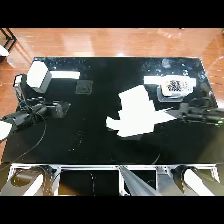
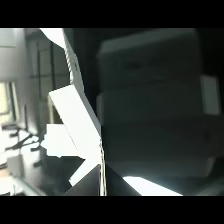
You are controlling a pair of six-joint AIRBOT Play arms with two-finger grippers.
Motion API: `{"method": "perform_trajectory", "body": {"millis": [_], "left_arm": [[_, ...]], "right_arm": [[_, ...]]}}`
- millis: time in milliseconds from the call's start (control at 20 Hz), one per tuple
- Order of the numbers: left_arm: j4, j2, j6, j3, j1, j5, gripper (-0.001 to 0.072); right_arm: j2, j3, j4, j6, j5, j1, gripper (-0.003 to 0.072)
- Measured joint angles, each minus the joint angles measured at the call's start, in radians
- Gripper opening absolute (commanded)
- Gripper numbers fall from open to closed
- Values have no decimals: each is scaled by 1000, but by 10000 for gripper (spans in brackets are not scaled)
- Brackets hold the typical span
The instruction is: Fold the box and place the chain.
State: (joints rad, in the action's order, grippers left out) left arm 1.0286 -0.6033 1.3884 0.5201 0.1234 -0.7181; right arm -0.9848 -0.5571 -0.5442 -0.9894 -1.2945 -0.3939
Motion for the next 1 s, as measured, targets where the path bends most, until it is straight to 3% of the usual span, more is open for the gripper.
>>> {"method": "perform_trajectory", "body": {"millis": [200, 500, 700, 1000], "left_arm": [[-47, -37, 0, 0, 47, -19, 629], [-142, -196, -34, 0, 29, -99, 629], [-267, -356, -244, 0, -5, -212, 629], [-532, -609, -690, 27, -18, -296, 629]], "right_arm": [[144, 116, 48, -78, 279, 319, 21], [198, 222, 58, -108, 694, 757, 21], [204, 246, 55, -114, 796, 872, 21], [206, 253, 54, -118, 823, 911, 21]]}}
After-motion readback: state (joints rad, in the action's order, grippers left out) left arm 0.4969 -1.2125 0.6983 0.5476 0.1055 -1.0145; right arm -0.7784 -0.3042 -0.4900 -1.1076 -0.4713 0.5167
